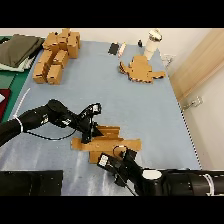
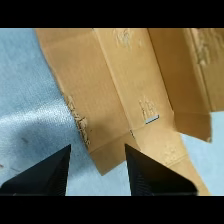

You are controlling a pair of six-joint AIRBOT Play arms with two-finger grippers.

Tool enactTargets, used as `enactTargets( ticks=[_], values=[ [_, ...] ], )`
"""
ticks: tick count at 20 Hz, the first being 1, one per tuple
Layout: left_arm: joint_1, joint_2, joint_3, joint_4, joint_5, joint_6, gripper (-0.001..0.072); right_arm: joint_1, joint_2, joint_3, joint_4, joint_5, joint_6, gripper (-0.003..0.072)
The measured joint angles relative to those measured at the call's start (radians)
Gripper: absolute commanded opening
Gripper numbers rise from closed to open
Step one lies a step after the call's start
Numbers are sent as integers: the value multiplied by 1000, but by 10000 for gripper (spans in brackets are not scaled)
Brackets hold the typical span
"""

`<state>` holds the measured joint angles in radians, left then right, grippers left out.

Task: Fold the box.

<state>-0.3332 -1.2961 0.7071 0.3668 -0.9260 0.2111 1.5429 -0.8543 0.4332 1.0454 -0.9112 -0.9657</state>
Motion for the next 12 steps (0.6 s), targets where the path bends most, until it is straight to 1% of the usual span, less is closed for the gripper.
enactTargets(
  ticks=[5,12],
  values=[
    [0,0,0,0,0,0,15,8,-59,-2,-70,11,4,505],
    [0,0,0,0,0,0,15,8,-72,2,-131,12,4,505]
  ],
)
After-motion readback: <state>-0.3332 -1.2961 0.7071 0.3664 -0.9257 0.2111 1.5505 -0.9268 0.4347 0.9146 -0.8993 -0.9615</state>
